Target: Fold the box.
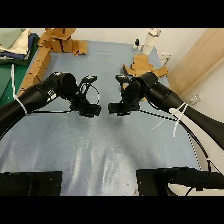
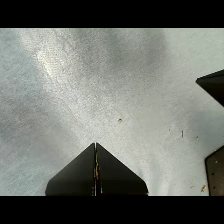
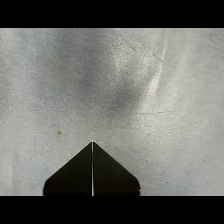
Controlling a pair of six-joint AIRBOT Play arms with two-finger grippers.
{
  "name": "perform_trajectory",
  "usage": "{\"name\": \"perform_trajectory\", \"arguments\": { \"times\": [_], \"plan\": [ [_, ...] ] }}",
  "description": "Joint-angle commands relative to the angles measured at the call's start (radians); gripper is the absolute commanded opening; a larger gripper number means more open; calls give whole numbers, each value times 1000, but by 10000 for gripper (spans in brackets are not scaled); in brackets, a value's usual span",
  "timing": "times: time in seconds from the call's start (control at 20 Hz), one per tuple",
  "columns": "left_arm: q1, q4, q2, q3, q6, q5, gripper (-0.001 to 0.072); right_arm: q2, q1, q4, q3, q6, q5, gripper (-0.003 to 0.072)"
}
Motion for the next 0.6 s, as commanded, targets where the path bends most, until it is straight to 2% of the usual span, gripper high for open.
{"name": "perform_trajectory", "arguments": {
  "times": [0.0,0.35,0.45,0.55],
  "plan": [
    [0,0,0,0,0,0,12,-1,0,0,1,0,0,3],
    [0,0,0,0,0,0,13,-1,0,-1,1,0,2,3],
    [0,0,0,0,0,0,12,-1,0,-15,1,0,101,3],
    [0,0,0,0,0,0,12,-1,0,-23,1,0,119,3]
  ]
}}
